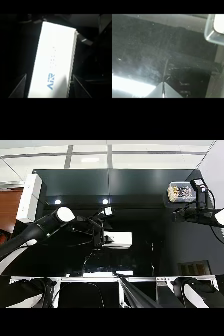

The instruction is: Fold the box and place the chain.

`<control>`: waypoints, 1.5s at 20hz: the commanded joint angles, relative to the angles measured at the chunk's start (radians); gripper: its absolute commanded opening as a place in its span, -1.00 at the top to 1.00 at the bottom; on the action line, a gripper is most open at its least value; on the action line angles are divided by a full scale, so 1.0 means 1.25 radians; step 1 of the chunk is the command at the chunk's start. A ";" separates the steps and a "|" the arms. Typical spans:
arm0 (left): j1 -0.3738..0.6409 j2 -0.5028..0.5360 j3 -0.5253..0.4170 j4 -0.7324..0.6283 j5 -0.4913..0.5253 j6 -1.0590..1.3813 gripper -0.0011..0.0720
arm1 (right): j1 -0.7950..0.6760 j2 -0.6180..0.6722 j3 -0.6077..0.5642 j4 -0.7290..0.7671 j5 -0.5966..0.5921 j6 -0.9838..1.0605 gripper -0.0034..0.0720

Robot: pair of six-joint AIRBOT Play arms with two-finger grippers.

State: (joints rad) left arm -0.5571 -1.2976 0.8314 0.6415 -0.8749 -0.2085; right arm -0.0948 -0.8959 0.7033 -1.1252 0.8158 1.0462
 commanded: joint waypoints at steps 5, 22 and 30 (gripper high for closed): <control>-0.004 -0.030 0.009 -0.020 0.003 -0.019 -0.95 | -0.001 0.001 0.000 -0.002 -0.005 0.001 0.86; -0.066 -0.043 0.042 0.013 0.033 0.057 -0.96 | -0.001 0.001 0.000 -0.002 -0.005 0.001 0.86; -0.084 -0.041 0.053 0.176 0.024 -0.049 -0.96 | -0.001 0.001 0.000 -0.002 -0.005 0.001 0.86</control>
State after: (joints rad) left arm -0.6579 -1.3502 0.8944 0.7738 -0.8234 -0.1959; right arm -0.0948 -0.8959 0.7033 -1.1275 0.8089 1.0470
